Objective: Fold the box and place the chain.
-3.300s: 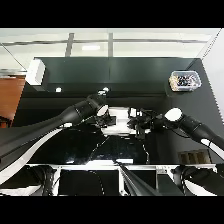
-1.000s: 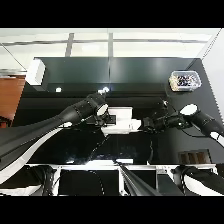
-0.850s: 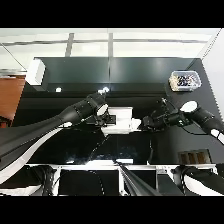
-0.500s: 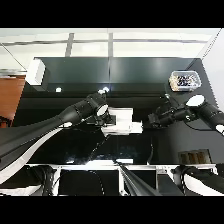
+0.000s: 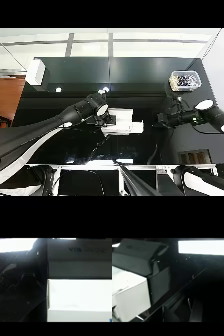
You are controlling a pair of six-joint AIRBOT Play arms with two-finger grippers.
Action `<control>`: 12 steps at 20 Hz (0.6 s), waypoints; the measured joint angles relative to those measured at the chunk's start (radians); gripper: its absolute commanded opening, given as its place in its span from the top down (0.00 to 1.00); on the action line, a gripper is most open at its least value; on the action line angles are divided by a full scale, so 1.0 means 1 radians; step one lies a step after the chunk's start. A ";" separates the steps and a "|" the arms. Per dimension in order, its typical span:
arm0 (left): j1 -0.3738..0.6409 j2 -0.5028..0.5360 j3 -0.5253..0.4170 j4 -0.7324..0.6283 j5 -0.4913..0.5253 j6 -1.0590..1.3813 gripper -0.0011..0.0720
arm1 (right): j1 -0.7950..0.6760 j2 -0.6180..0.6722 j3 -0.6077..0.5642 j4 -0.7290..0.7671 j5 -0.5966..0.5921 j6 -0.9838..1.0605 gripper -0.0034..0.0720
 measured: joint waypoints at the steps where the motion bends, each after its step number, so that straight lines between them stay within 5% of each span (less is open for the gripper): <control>1: 0.000 0.000 0.000 0.000 0.000 0.000 0.95 | 0.025 -0.017 -0.008 0.012 -0.025 0.000 0.94; 11: 0.000 0.000 0.000 0.000 0.000 -0.001 0.95 | 0.203 -0.109 -0.018 0.188 -0.125 -0.095 0.94; 12: 0.000 0.000 0.000 0.000 0.000 -0.001 0.95 | 0.206 -0.110 -0.010 0.198 -0.105 -0.116 0.88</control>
